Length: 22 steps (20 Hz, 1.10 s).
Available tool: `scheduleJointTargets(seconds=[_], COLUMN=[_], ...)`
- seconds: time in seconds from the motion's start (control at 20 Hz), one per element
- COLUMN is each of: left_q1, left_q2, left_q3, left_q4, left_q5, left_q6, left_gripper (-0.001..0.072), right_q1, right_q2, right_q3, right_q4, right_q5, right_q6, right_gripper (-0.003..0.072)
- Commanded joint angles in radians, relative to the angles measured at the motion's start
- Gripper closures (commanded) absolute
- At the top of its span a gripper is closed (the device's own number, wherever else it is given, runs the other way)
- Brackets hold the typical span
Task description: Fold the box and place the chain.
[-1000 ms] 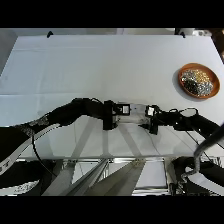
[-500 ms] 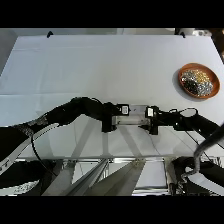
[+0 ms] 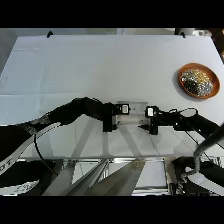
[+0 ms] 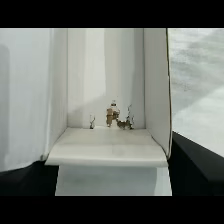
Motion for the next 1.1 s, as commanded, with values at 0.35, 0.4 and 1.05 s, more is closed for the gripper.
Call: scheduleJointTargets(seconds=[0.35,0.4,1.05], left_q1=[-0.001,-0.001,-0.001], left_q2=[-0.014,-0.014,-0.014], left_q3=[0.000,0.000,0.000], left_q4=[-0.014,-0.014,-0.010], left_q5=[-0.050,-0.051,-0.051], left_q6=[0.000,0.000,0.000], left_gripper=[0.0600,0.0641,0.0637], right_q1=[0.000,0.000,0.000], right_q2=[0.000,0.000,0.000], right_q3=[0.000,0.000,0.000], right_q4=[0.000,0.000,0.000], right_q5=[-0.003,-0.003,-0.003], right_q6=[-0.003,-0.003,-0.003], right_gripper=[0.0323,0.0323,0.0323])
